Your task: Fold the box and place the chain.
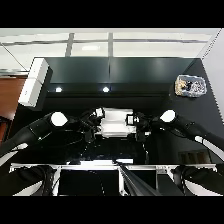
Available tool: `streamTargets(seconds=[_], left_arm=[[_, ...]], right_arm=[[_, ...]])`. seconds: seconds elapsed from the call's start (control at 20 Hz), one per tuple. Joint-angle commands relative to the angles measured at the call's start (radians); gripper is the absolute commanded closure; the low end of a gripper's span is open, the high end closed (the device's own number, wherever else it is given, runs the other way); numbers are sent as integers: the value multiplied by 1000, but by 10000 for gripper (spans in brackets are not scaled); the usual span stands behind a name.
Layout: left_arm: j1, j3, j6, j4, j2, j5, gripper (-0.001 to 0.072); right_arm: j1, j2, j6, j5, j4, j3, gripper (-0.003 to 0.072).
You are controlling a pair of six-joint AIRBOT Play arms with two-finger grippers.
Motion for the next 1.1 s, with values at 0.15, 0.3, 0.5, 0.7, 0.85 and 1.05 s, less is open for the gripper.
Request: streamTargets(seconds=[0.15,0.3,0.5,0.7,0.85,1.05], left_arm=[[-4,2,0,-35,-1,-1,488],[-11,2,2,-92,-7,0,487],[-37,2,6,-177,-69,35,492],[-63,2,5,-143,-91,34,493],[-61,2,6,-143,-87,47,217],[-61,4,6,-135,-85,27,412]], right_arm=[[0,-1,2,4,0,0,201],[0,-1,2,4,0,0,201],[0,-1,2,4,0,0,201],[0,-1,2,4,0,0,201],[0,-1,2,4,0,0,201],[0,-1,2,4,0,0,201]])
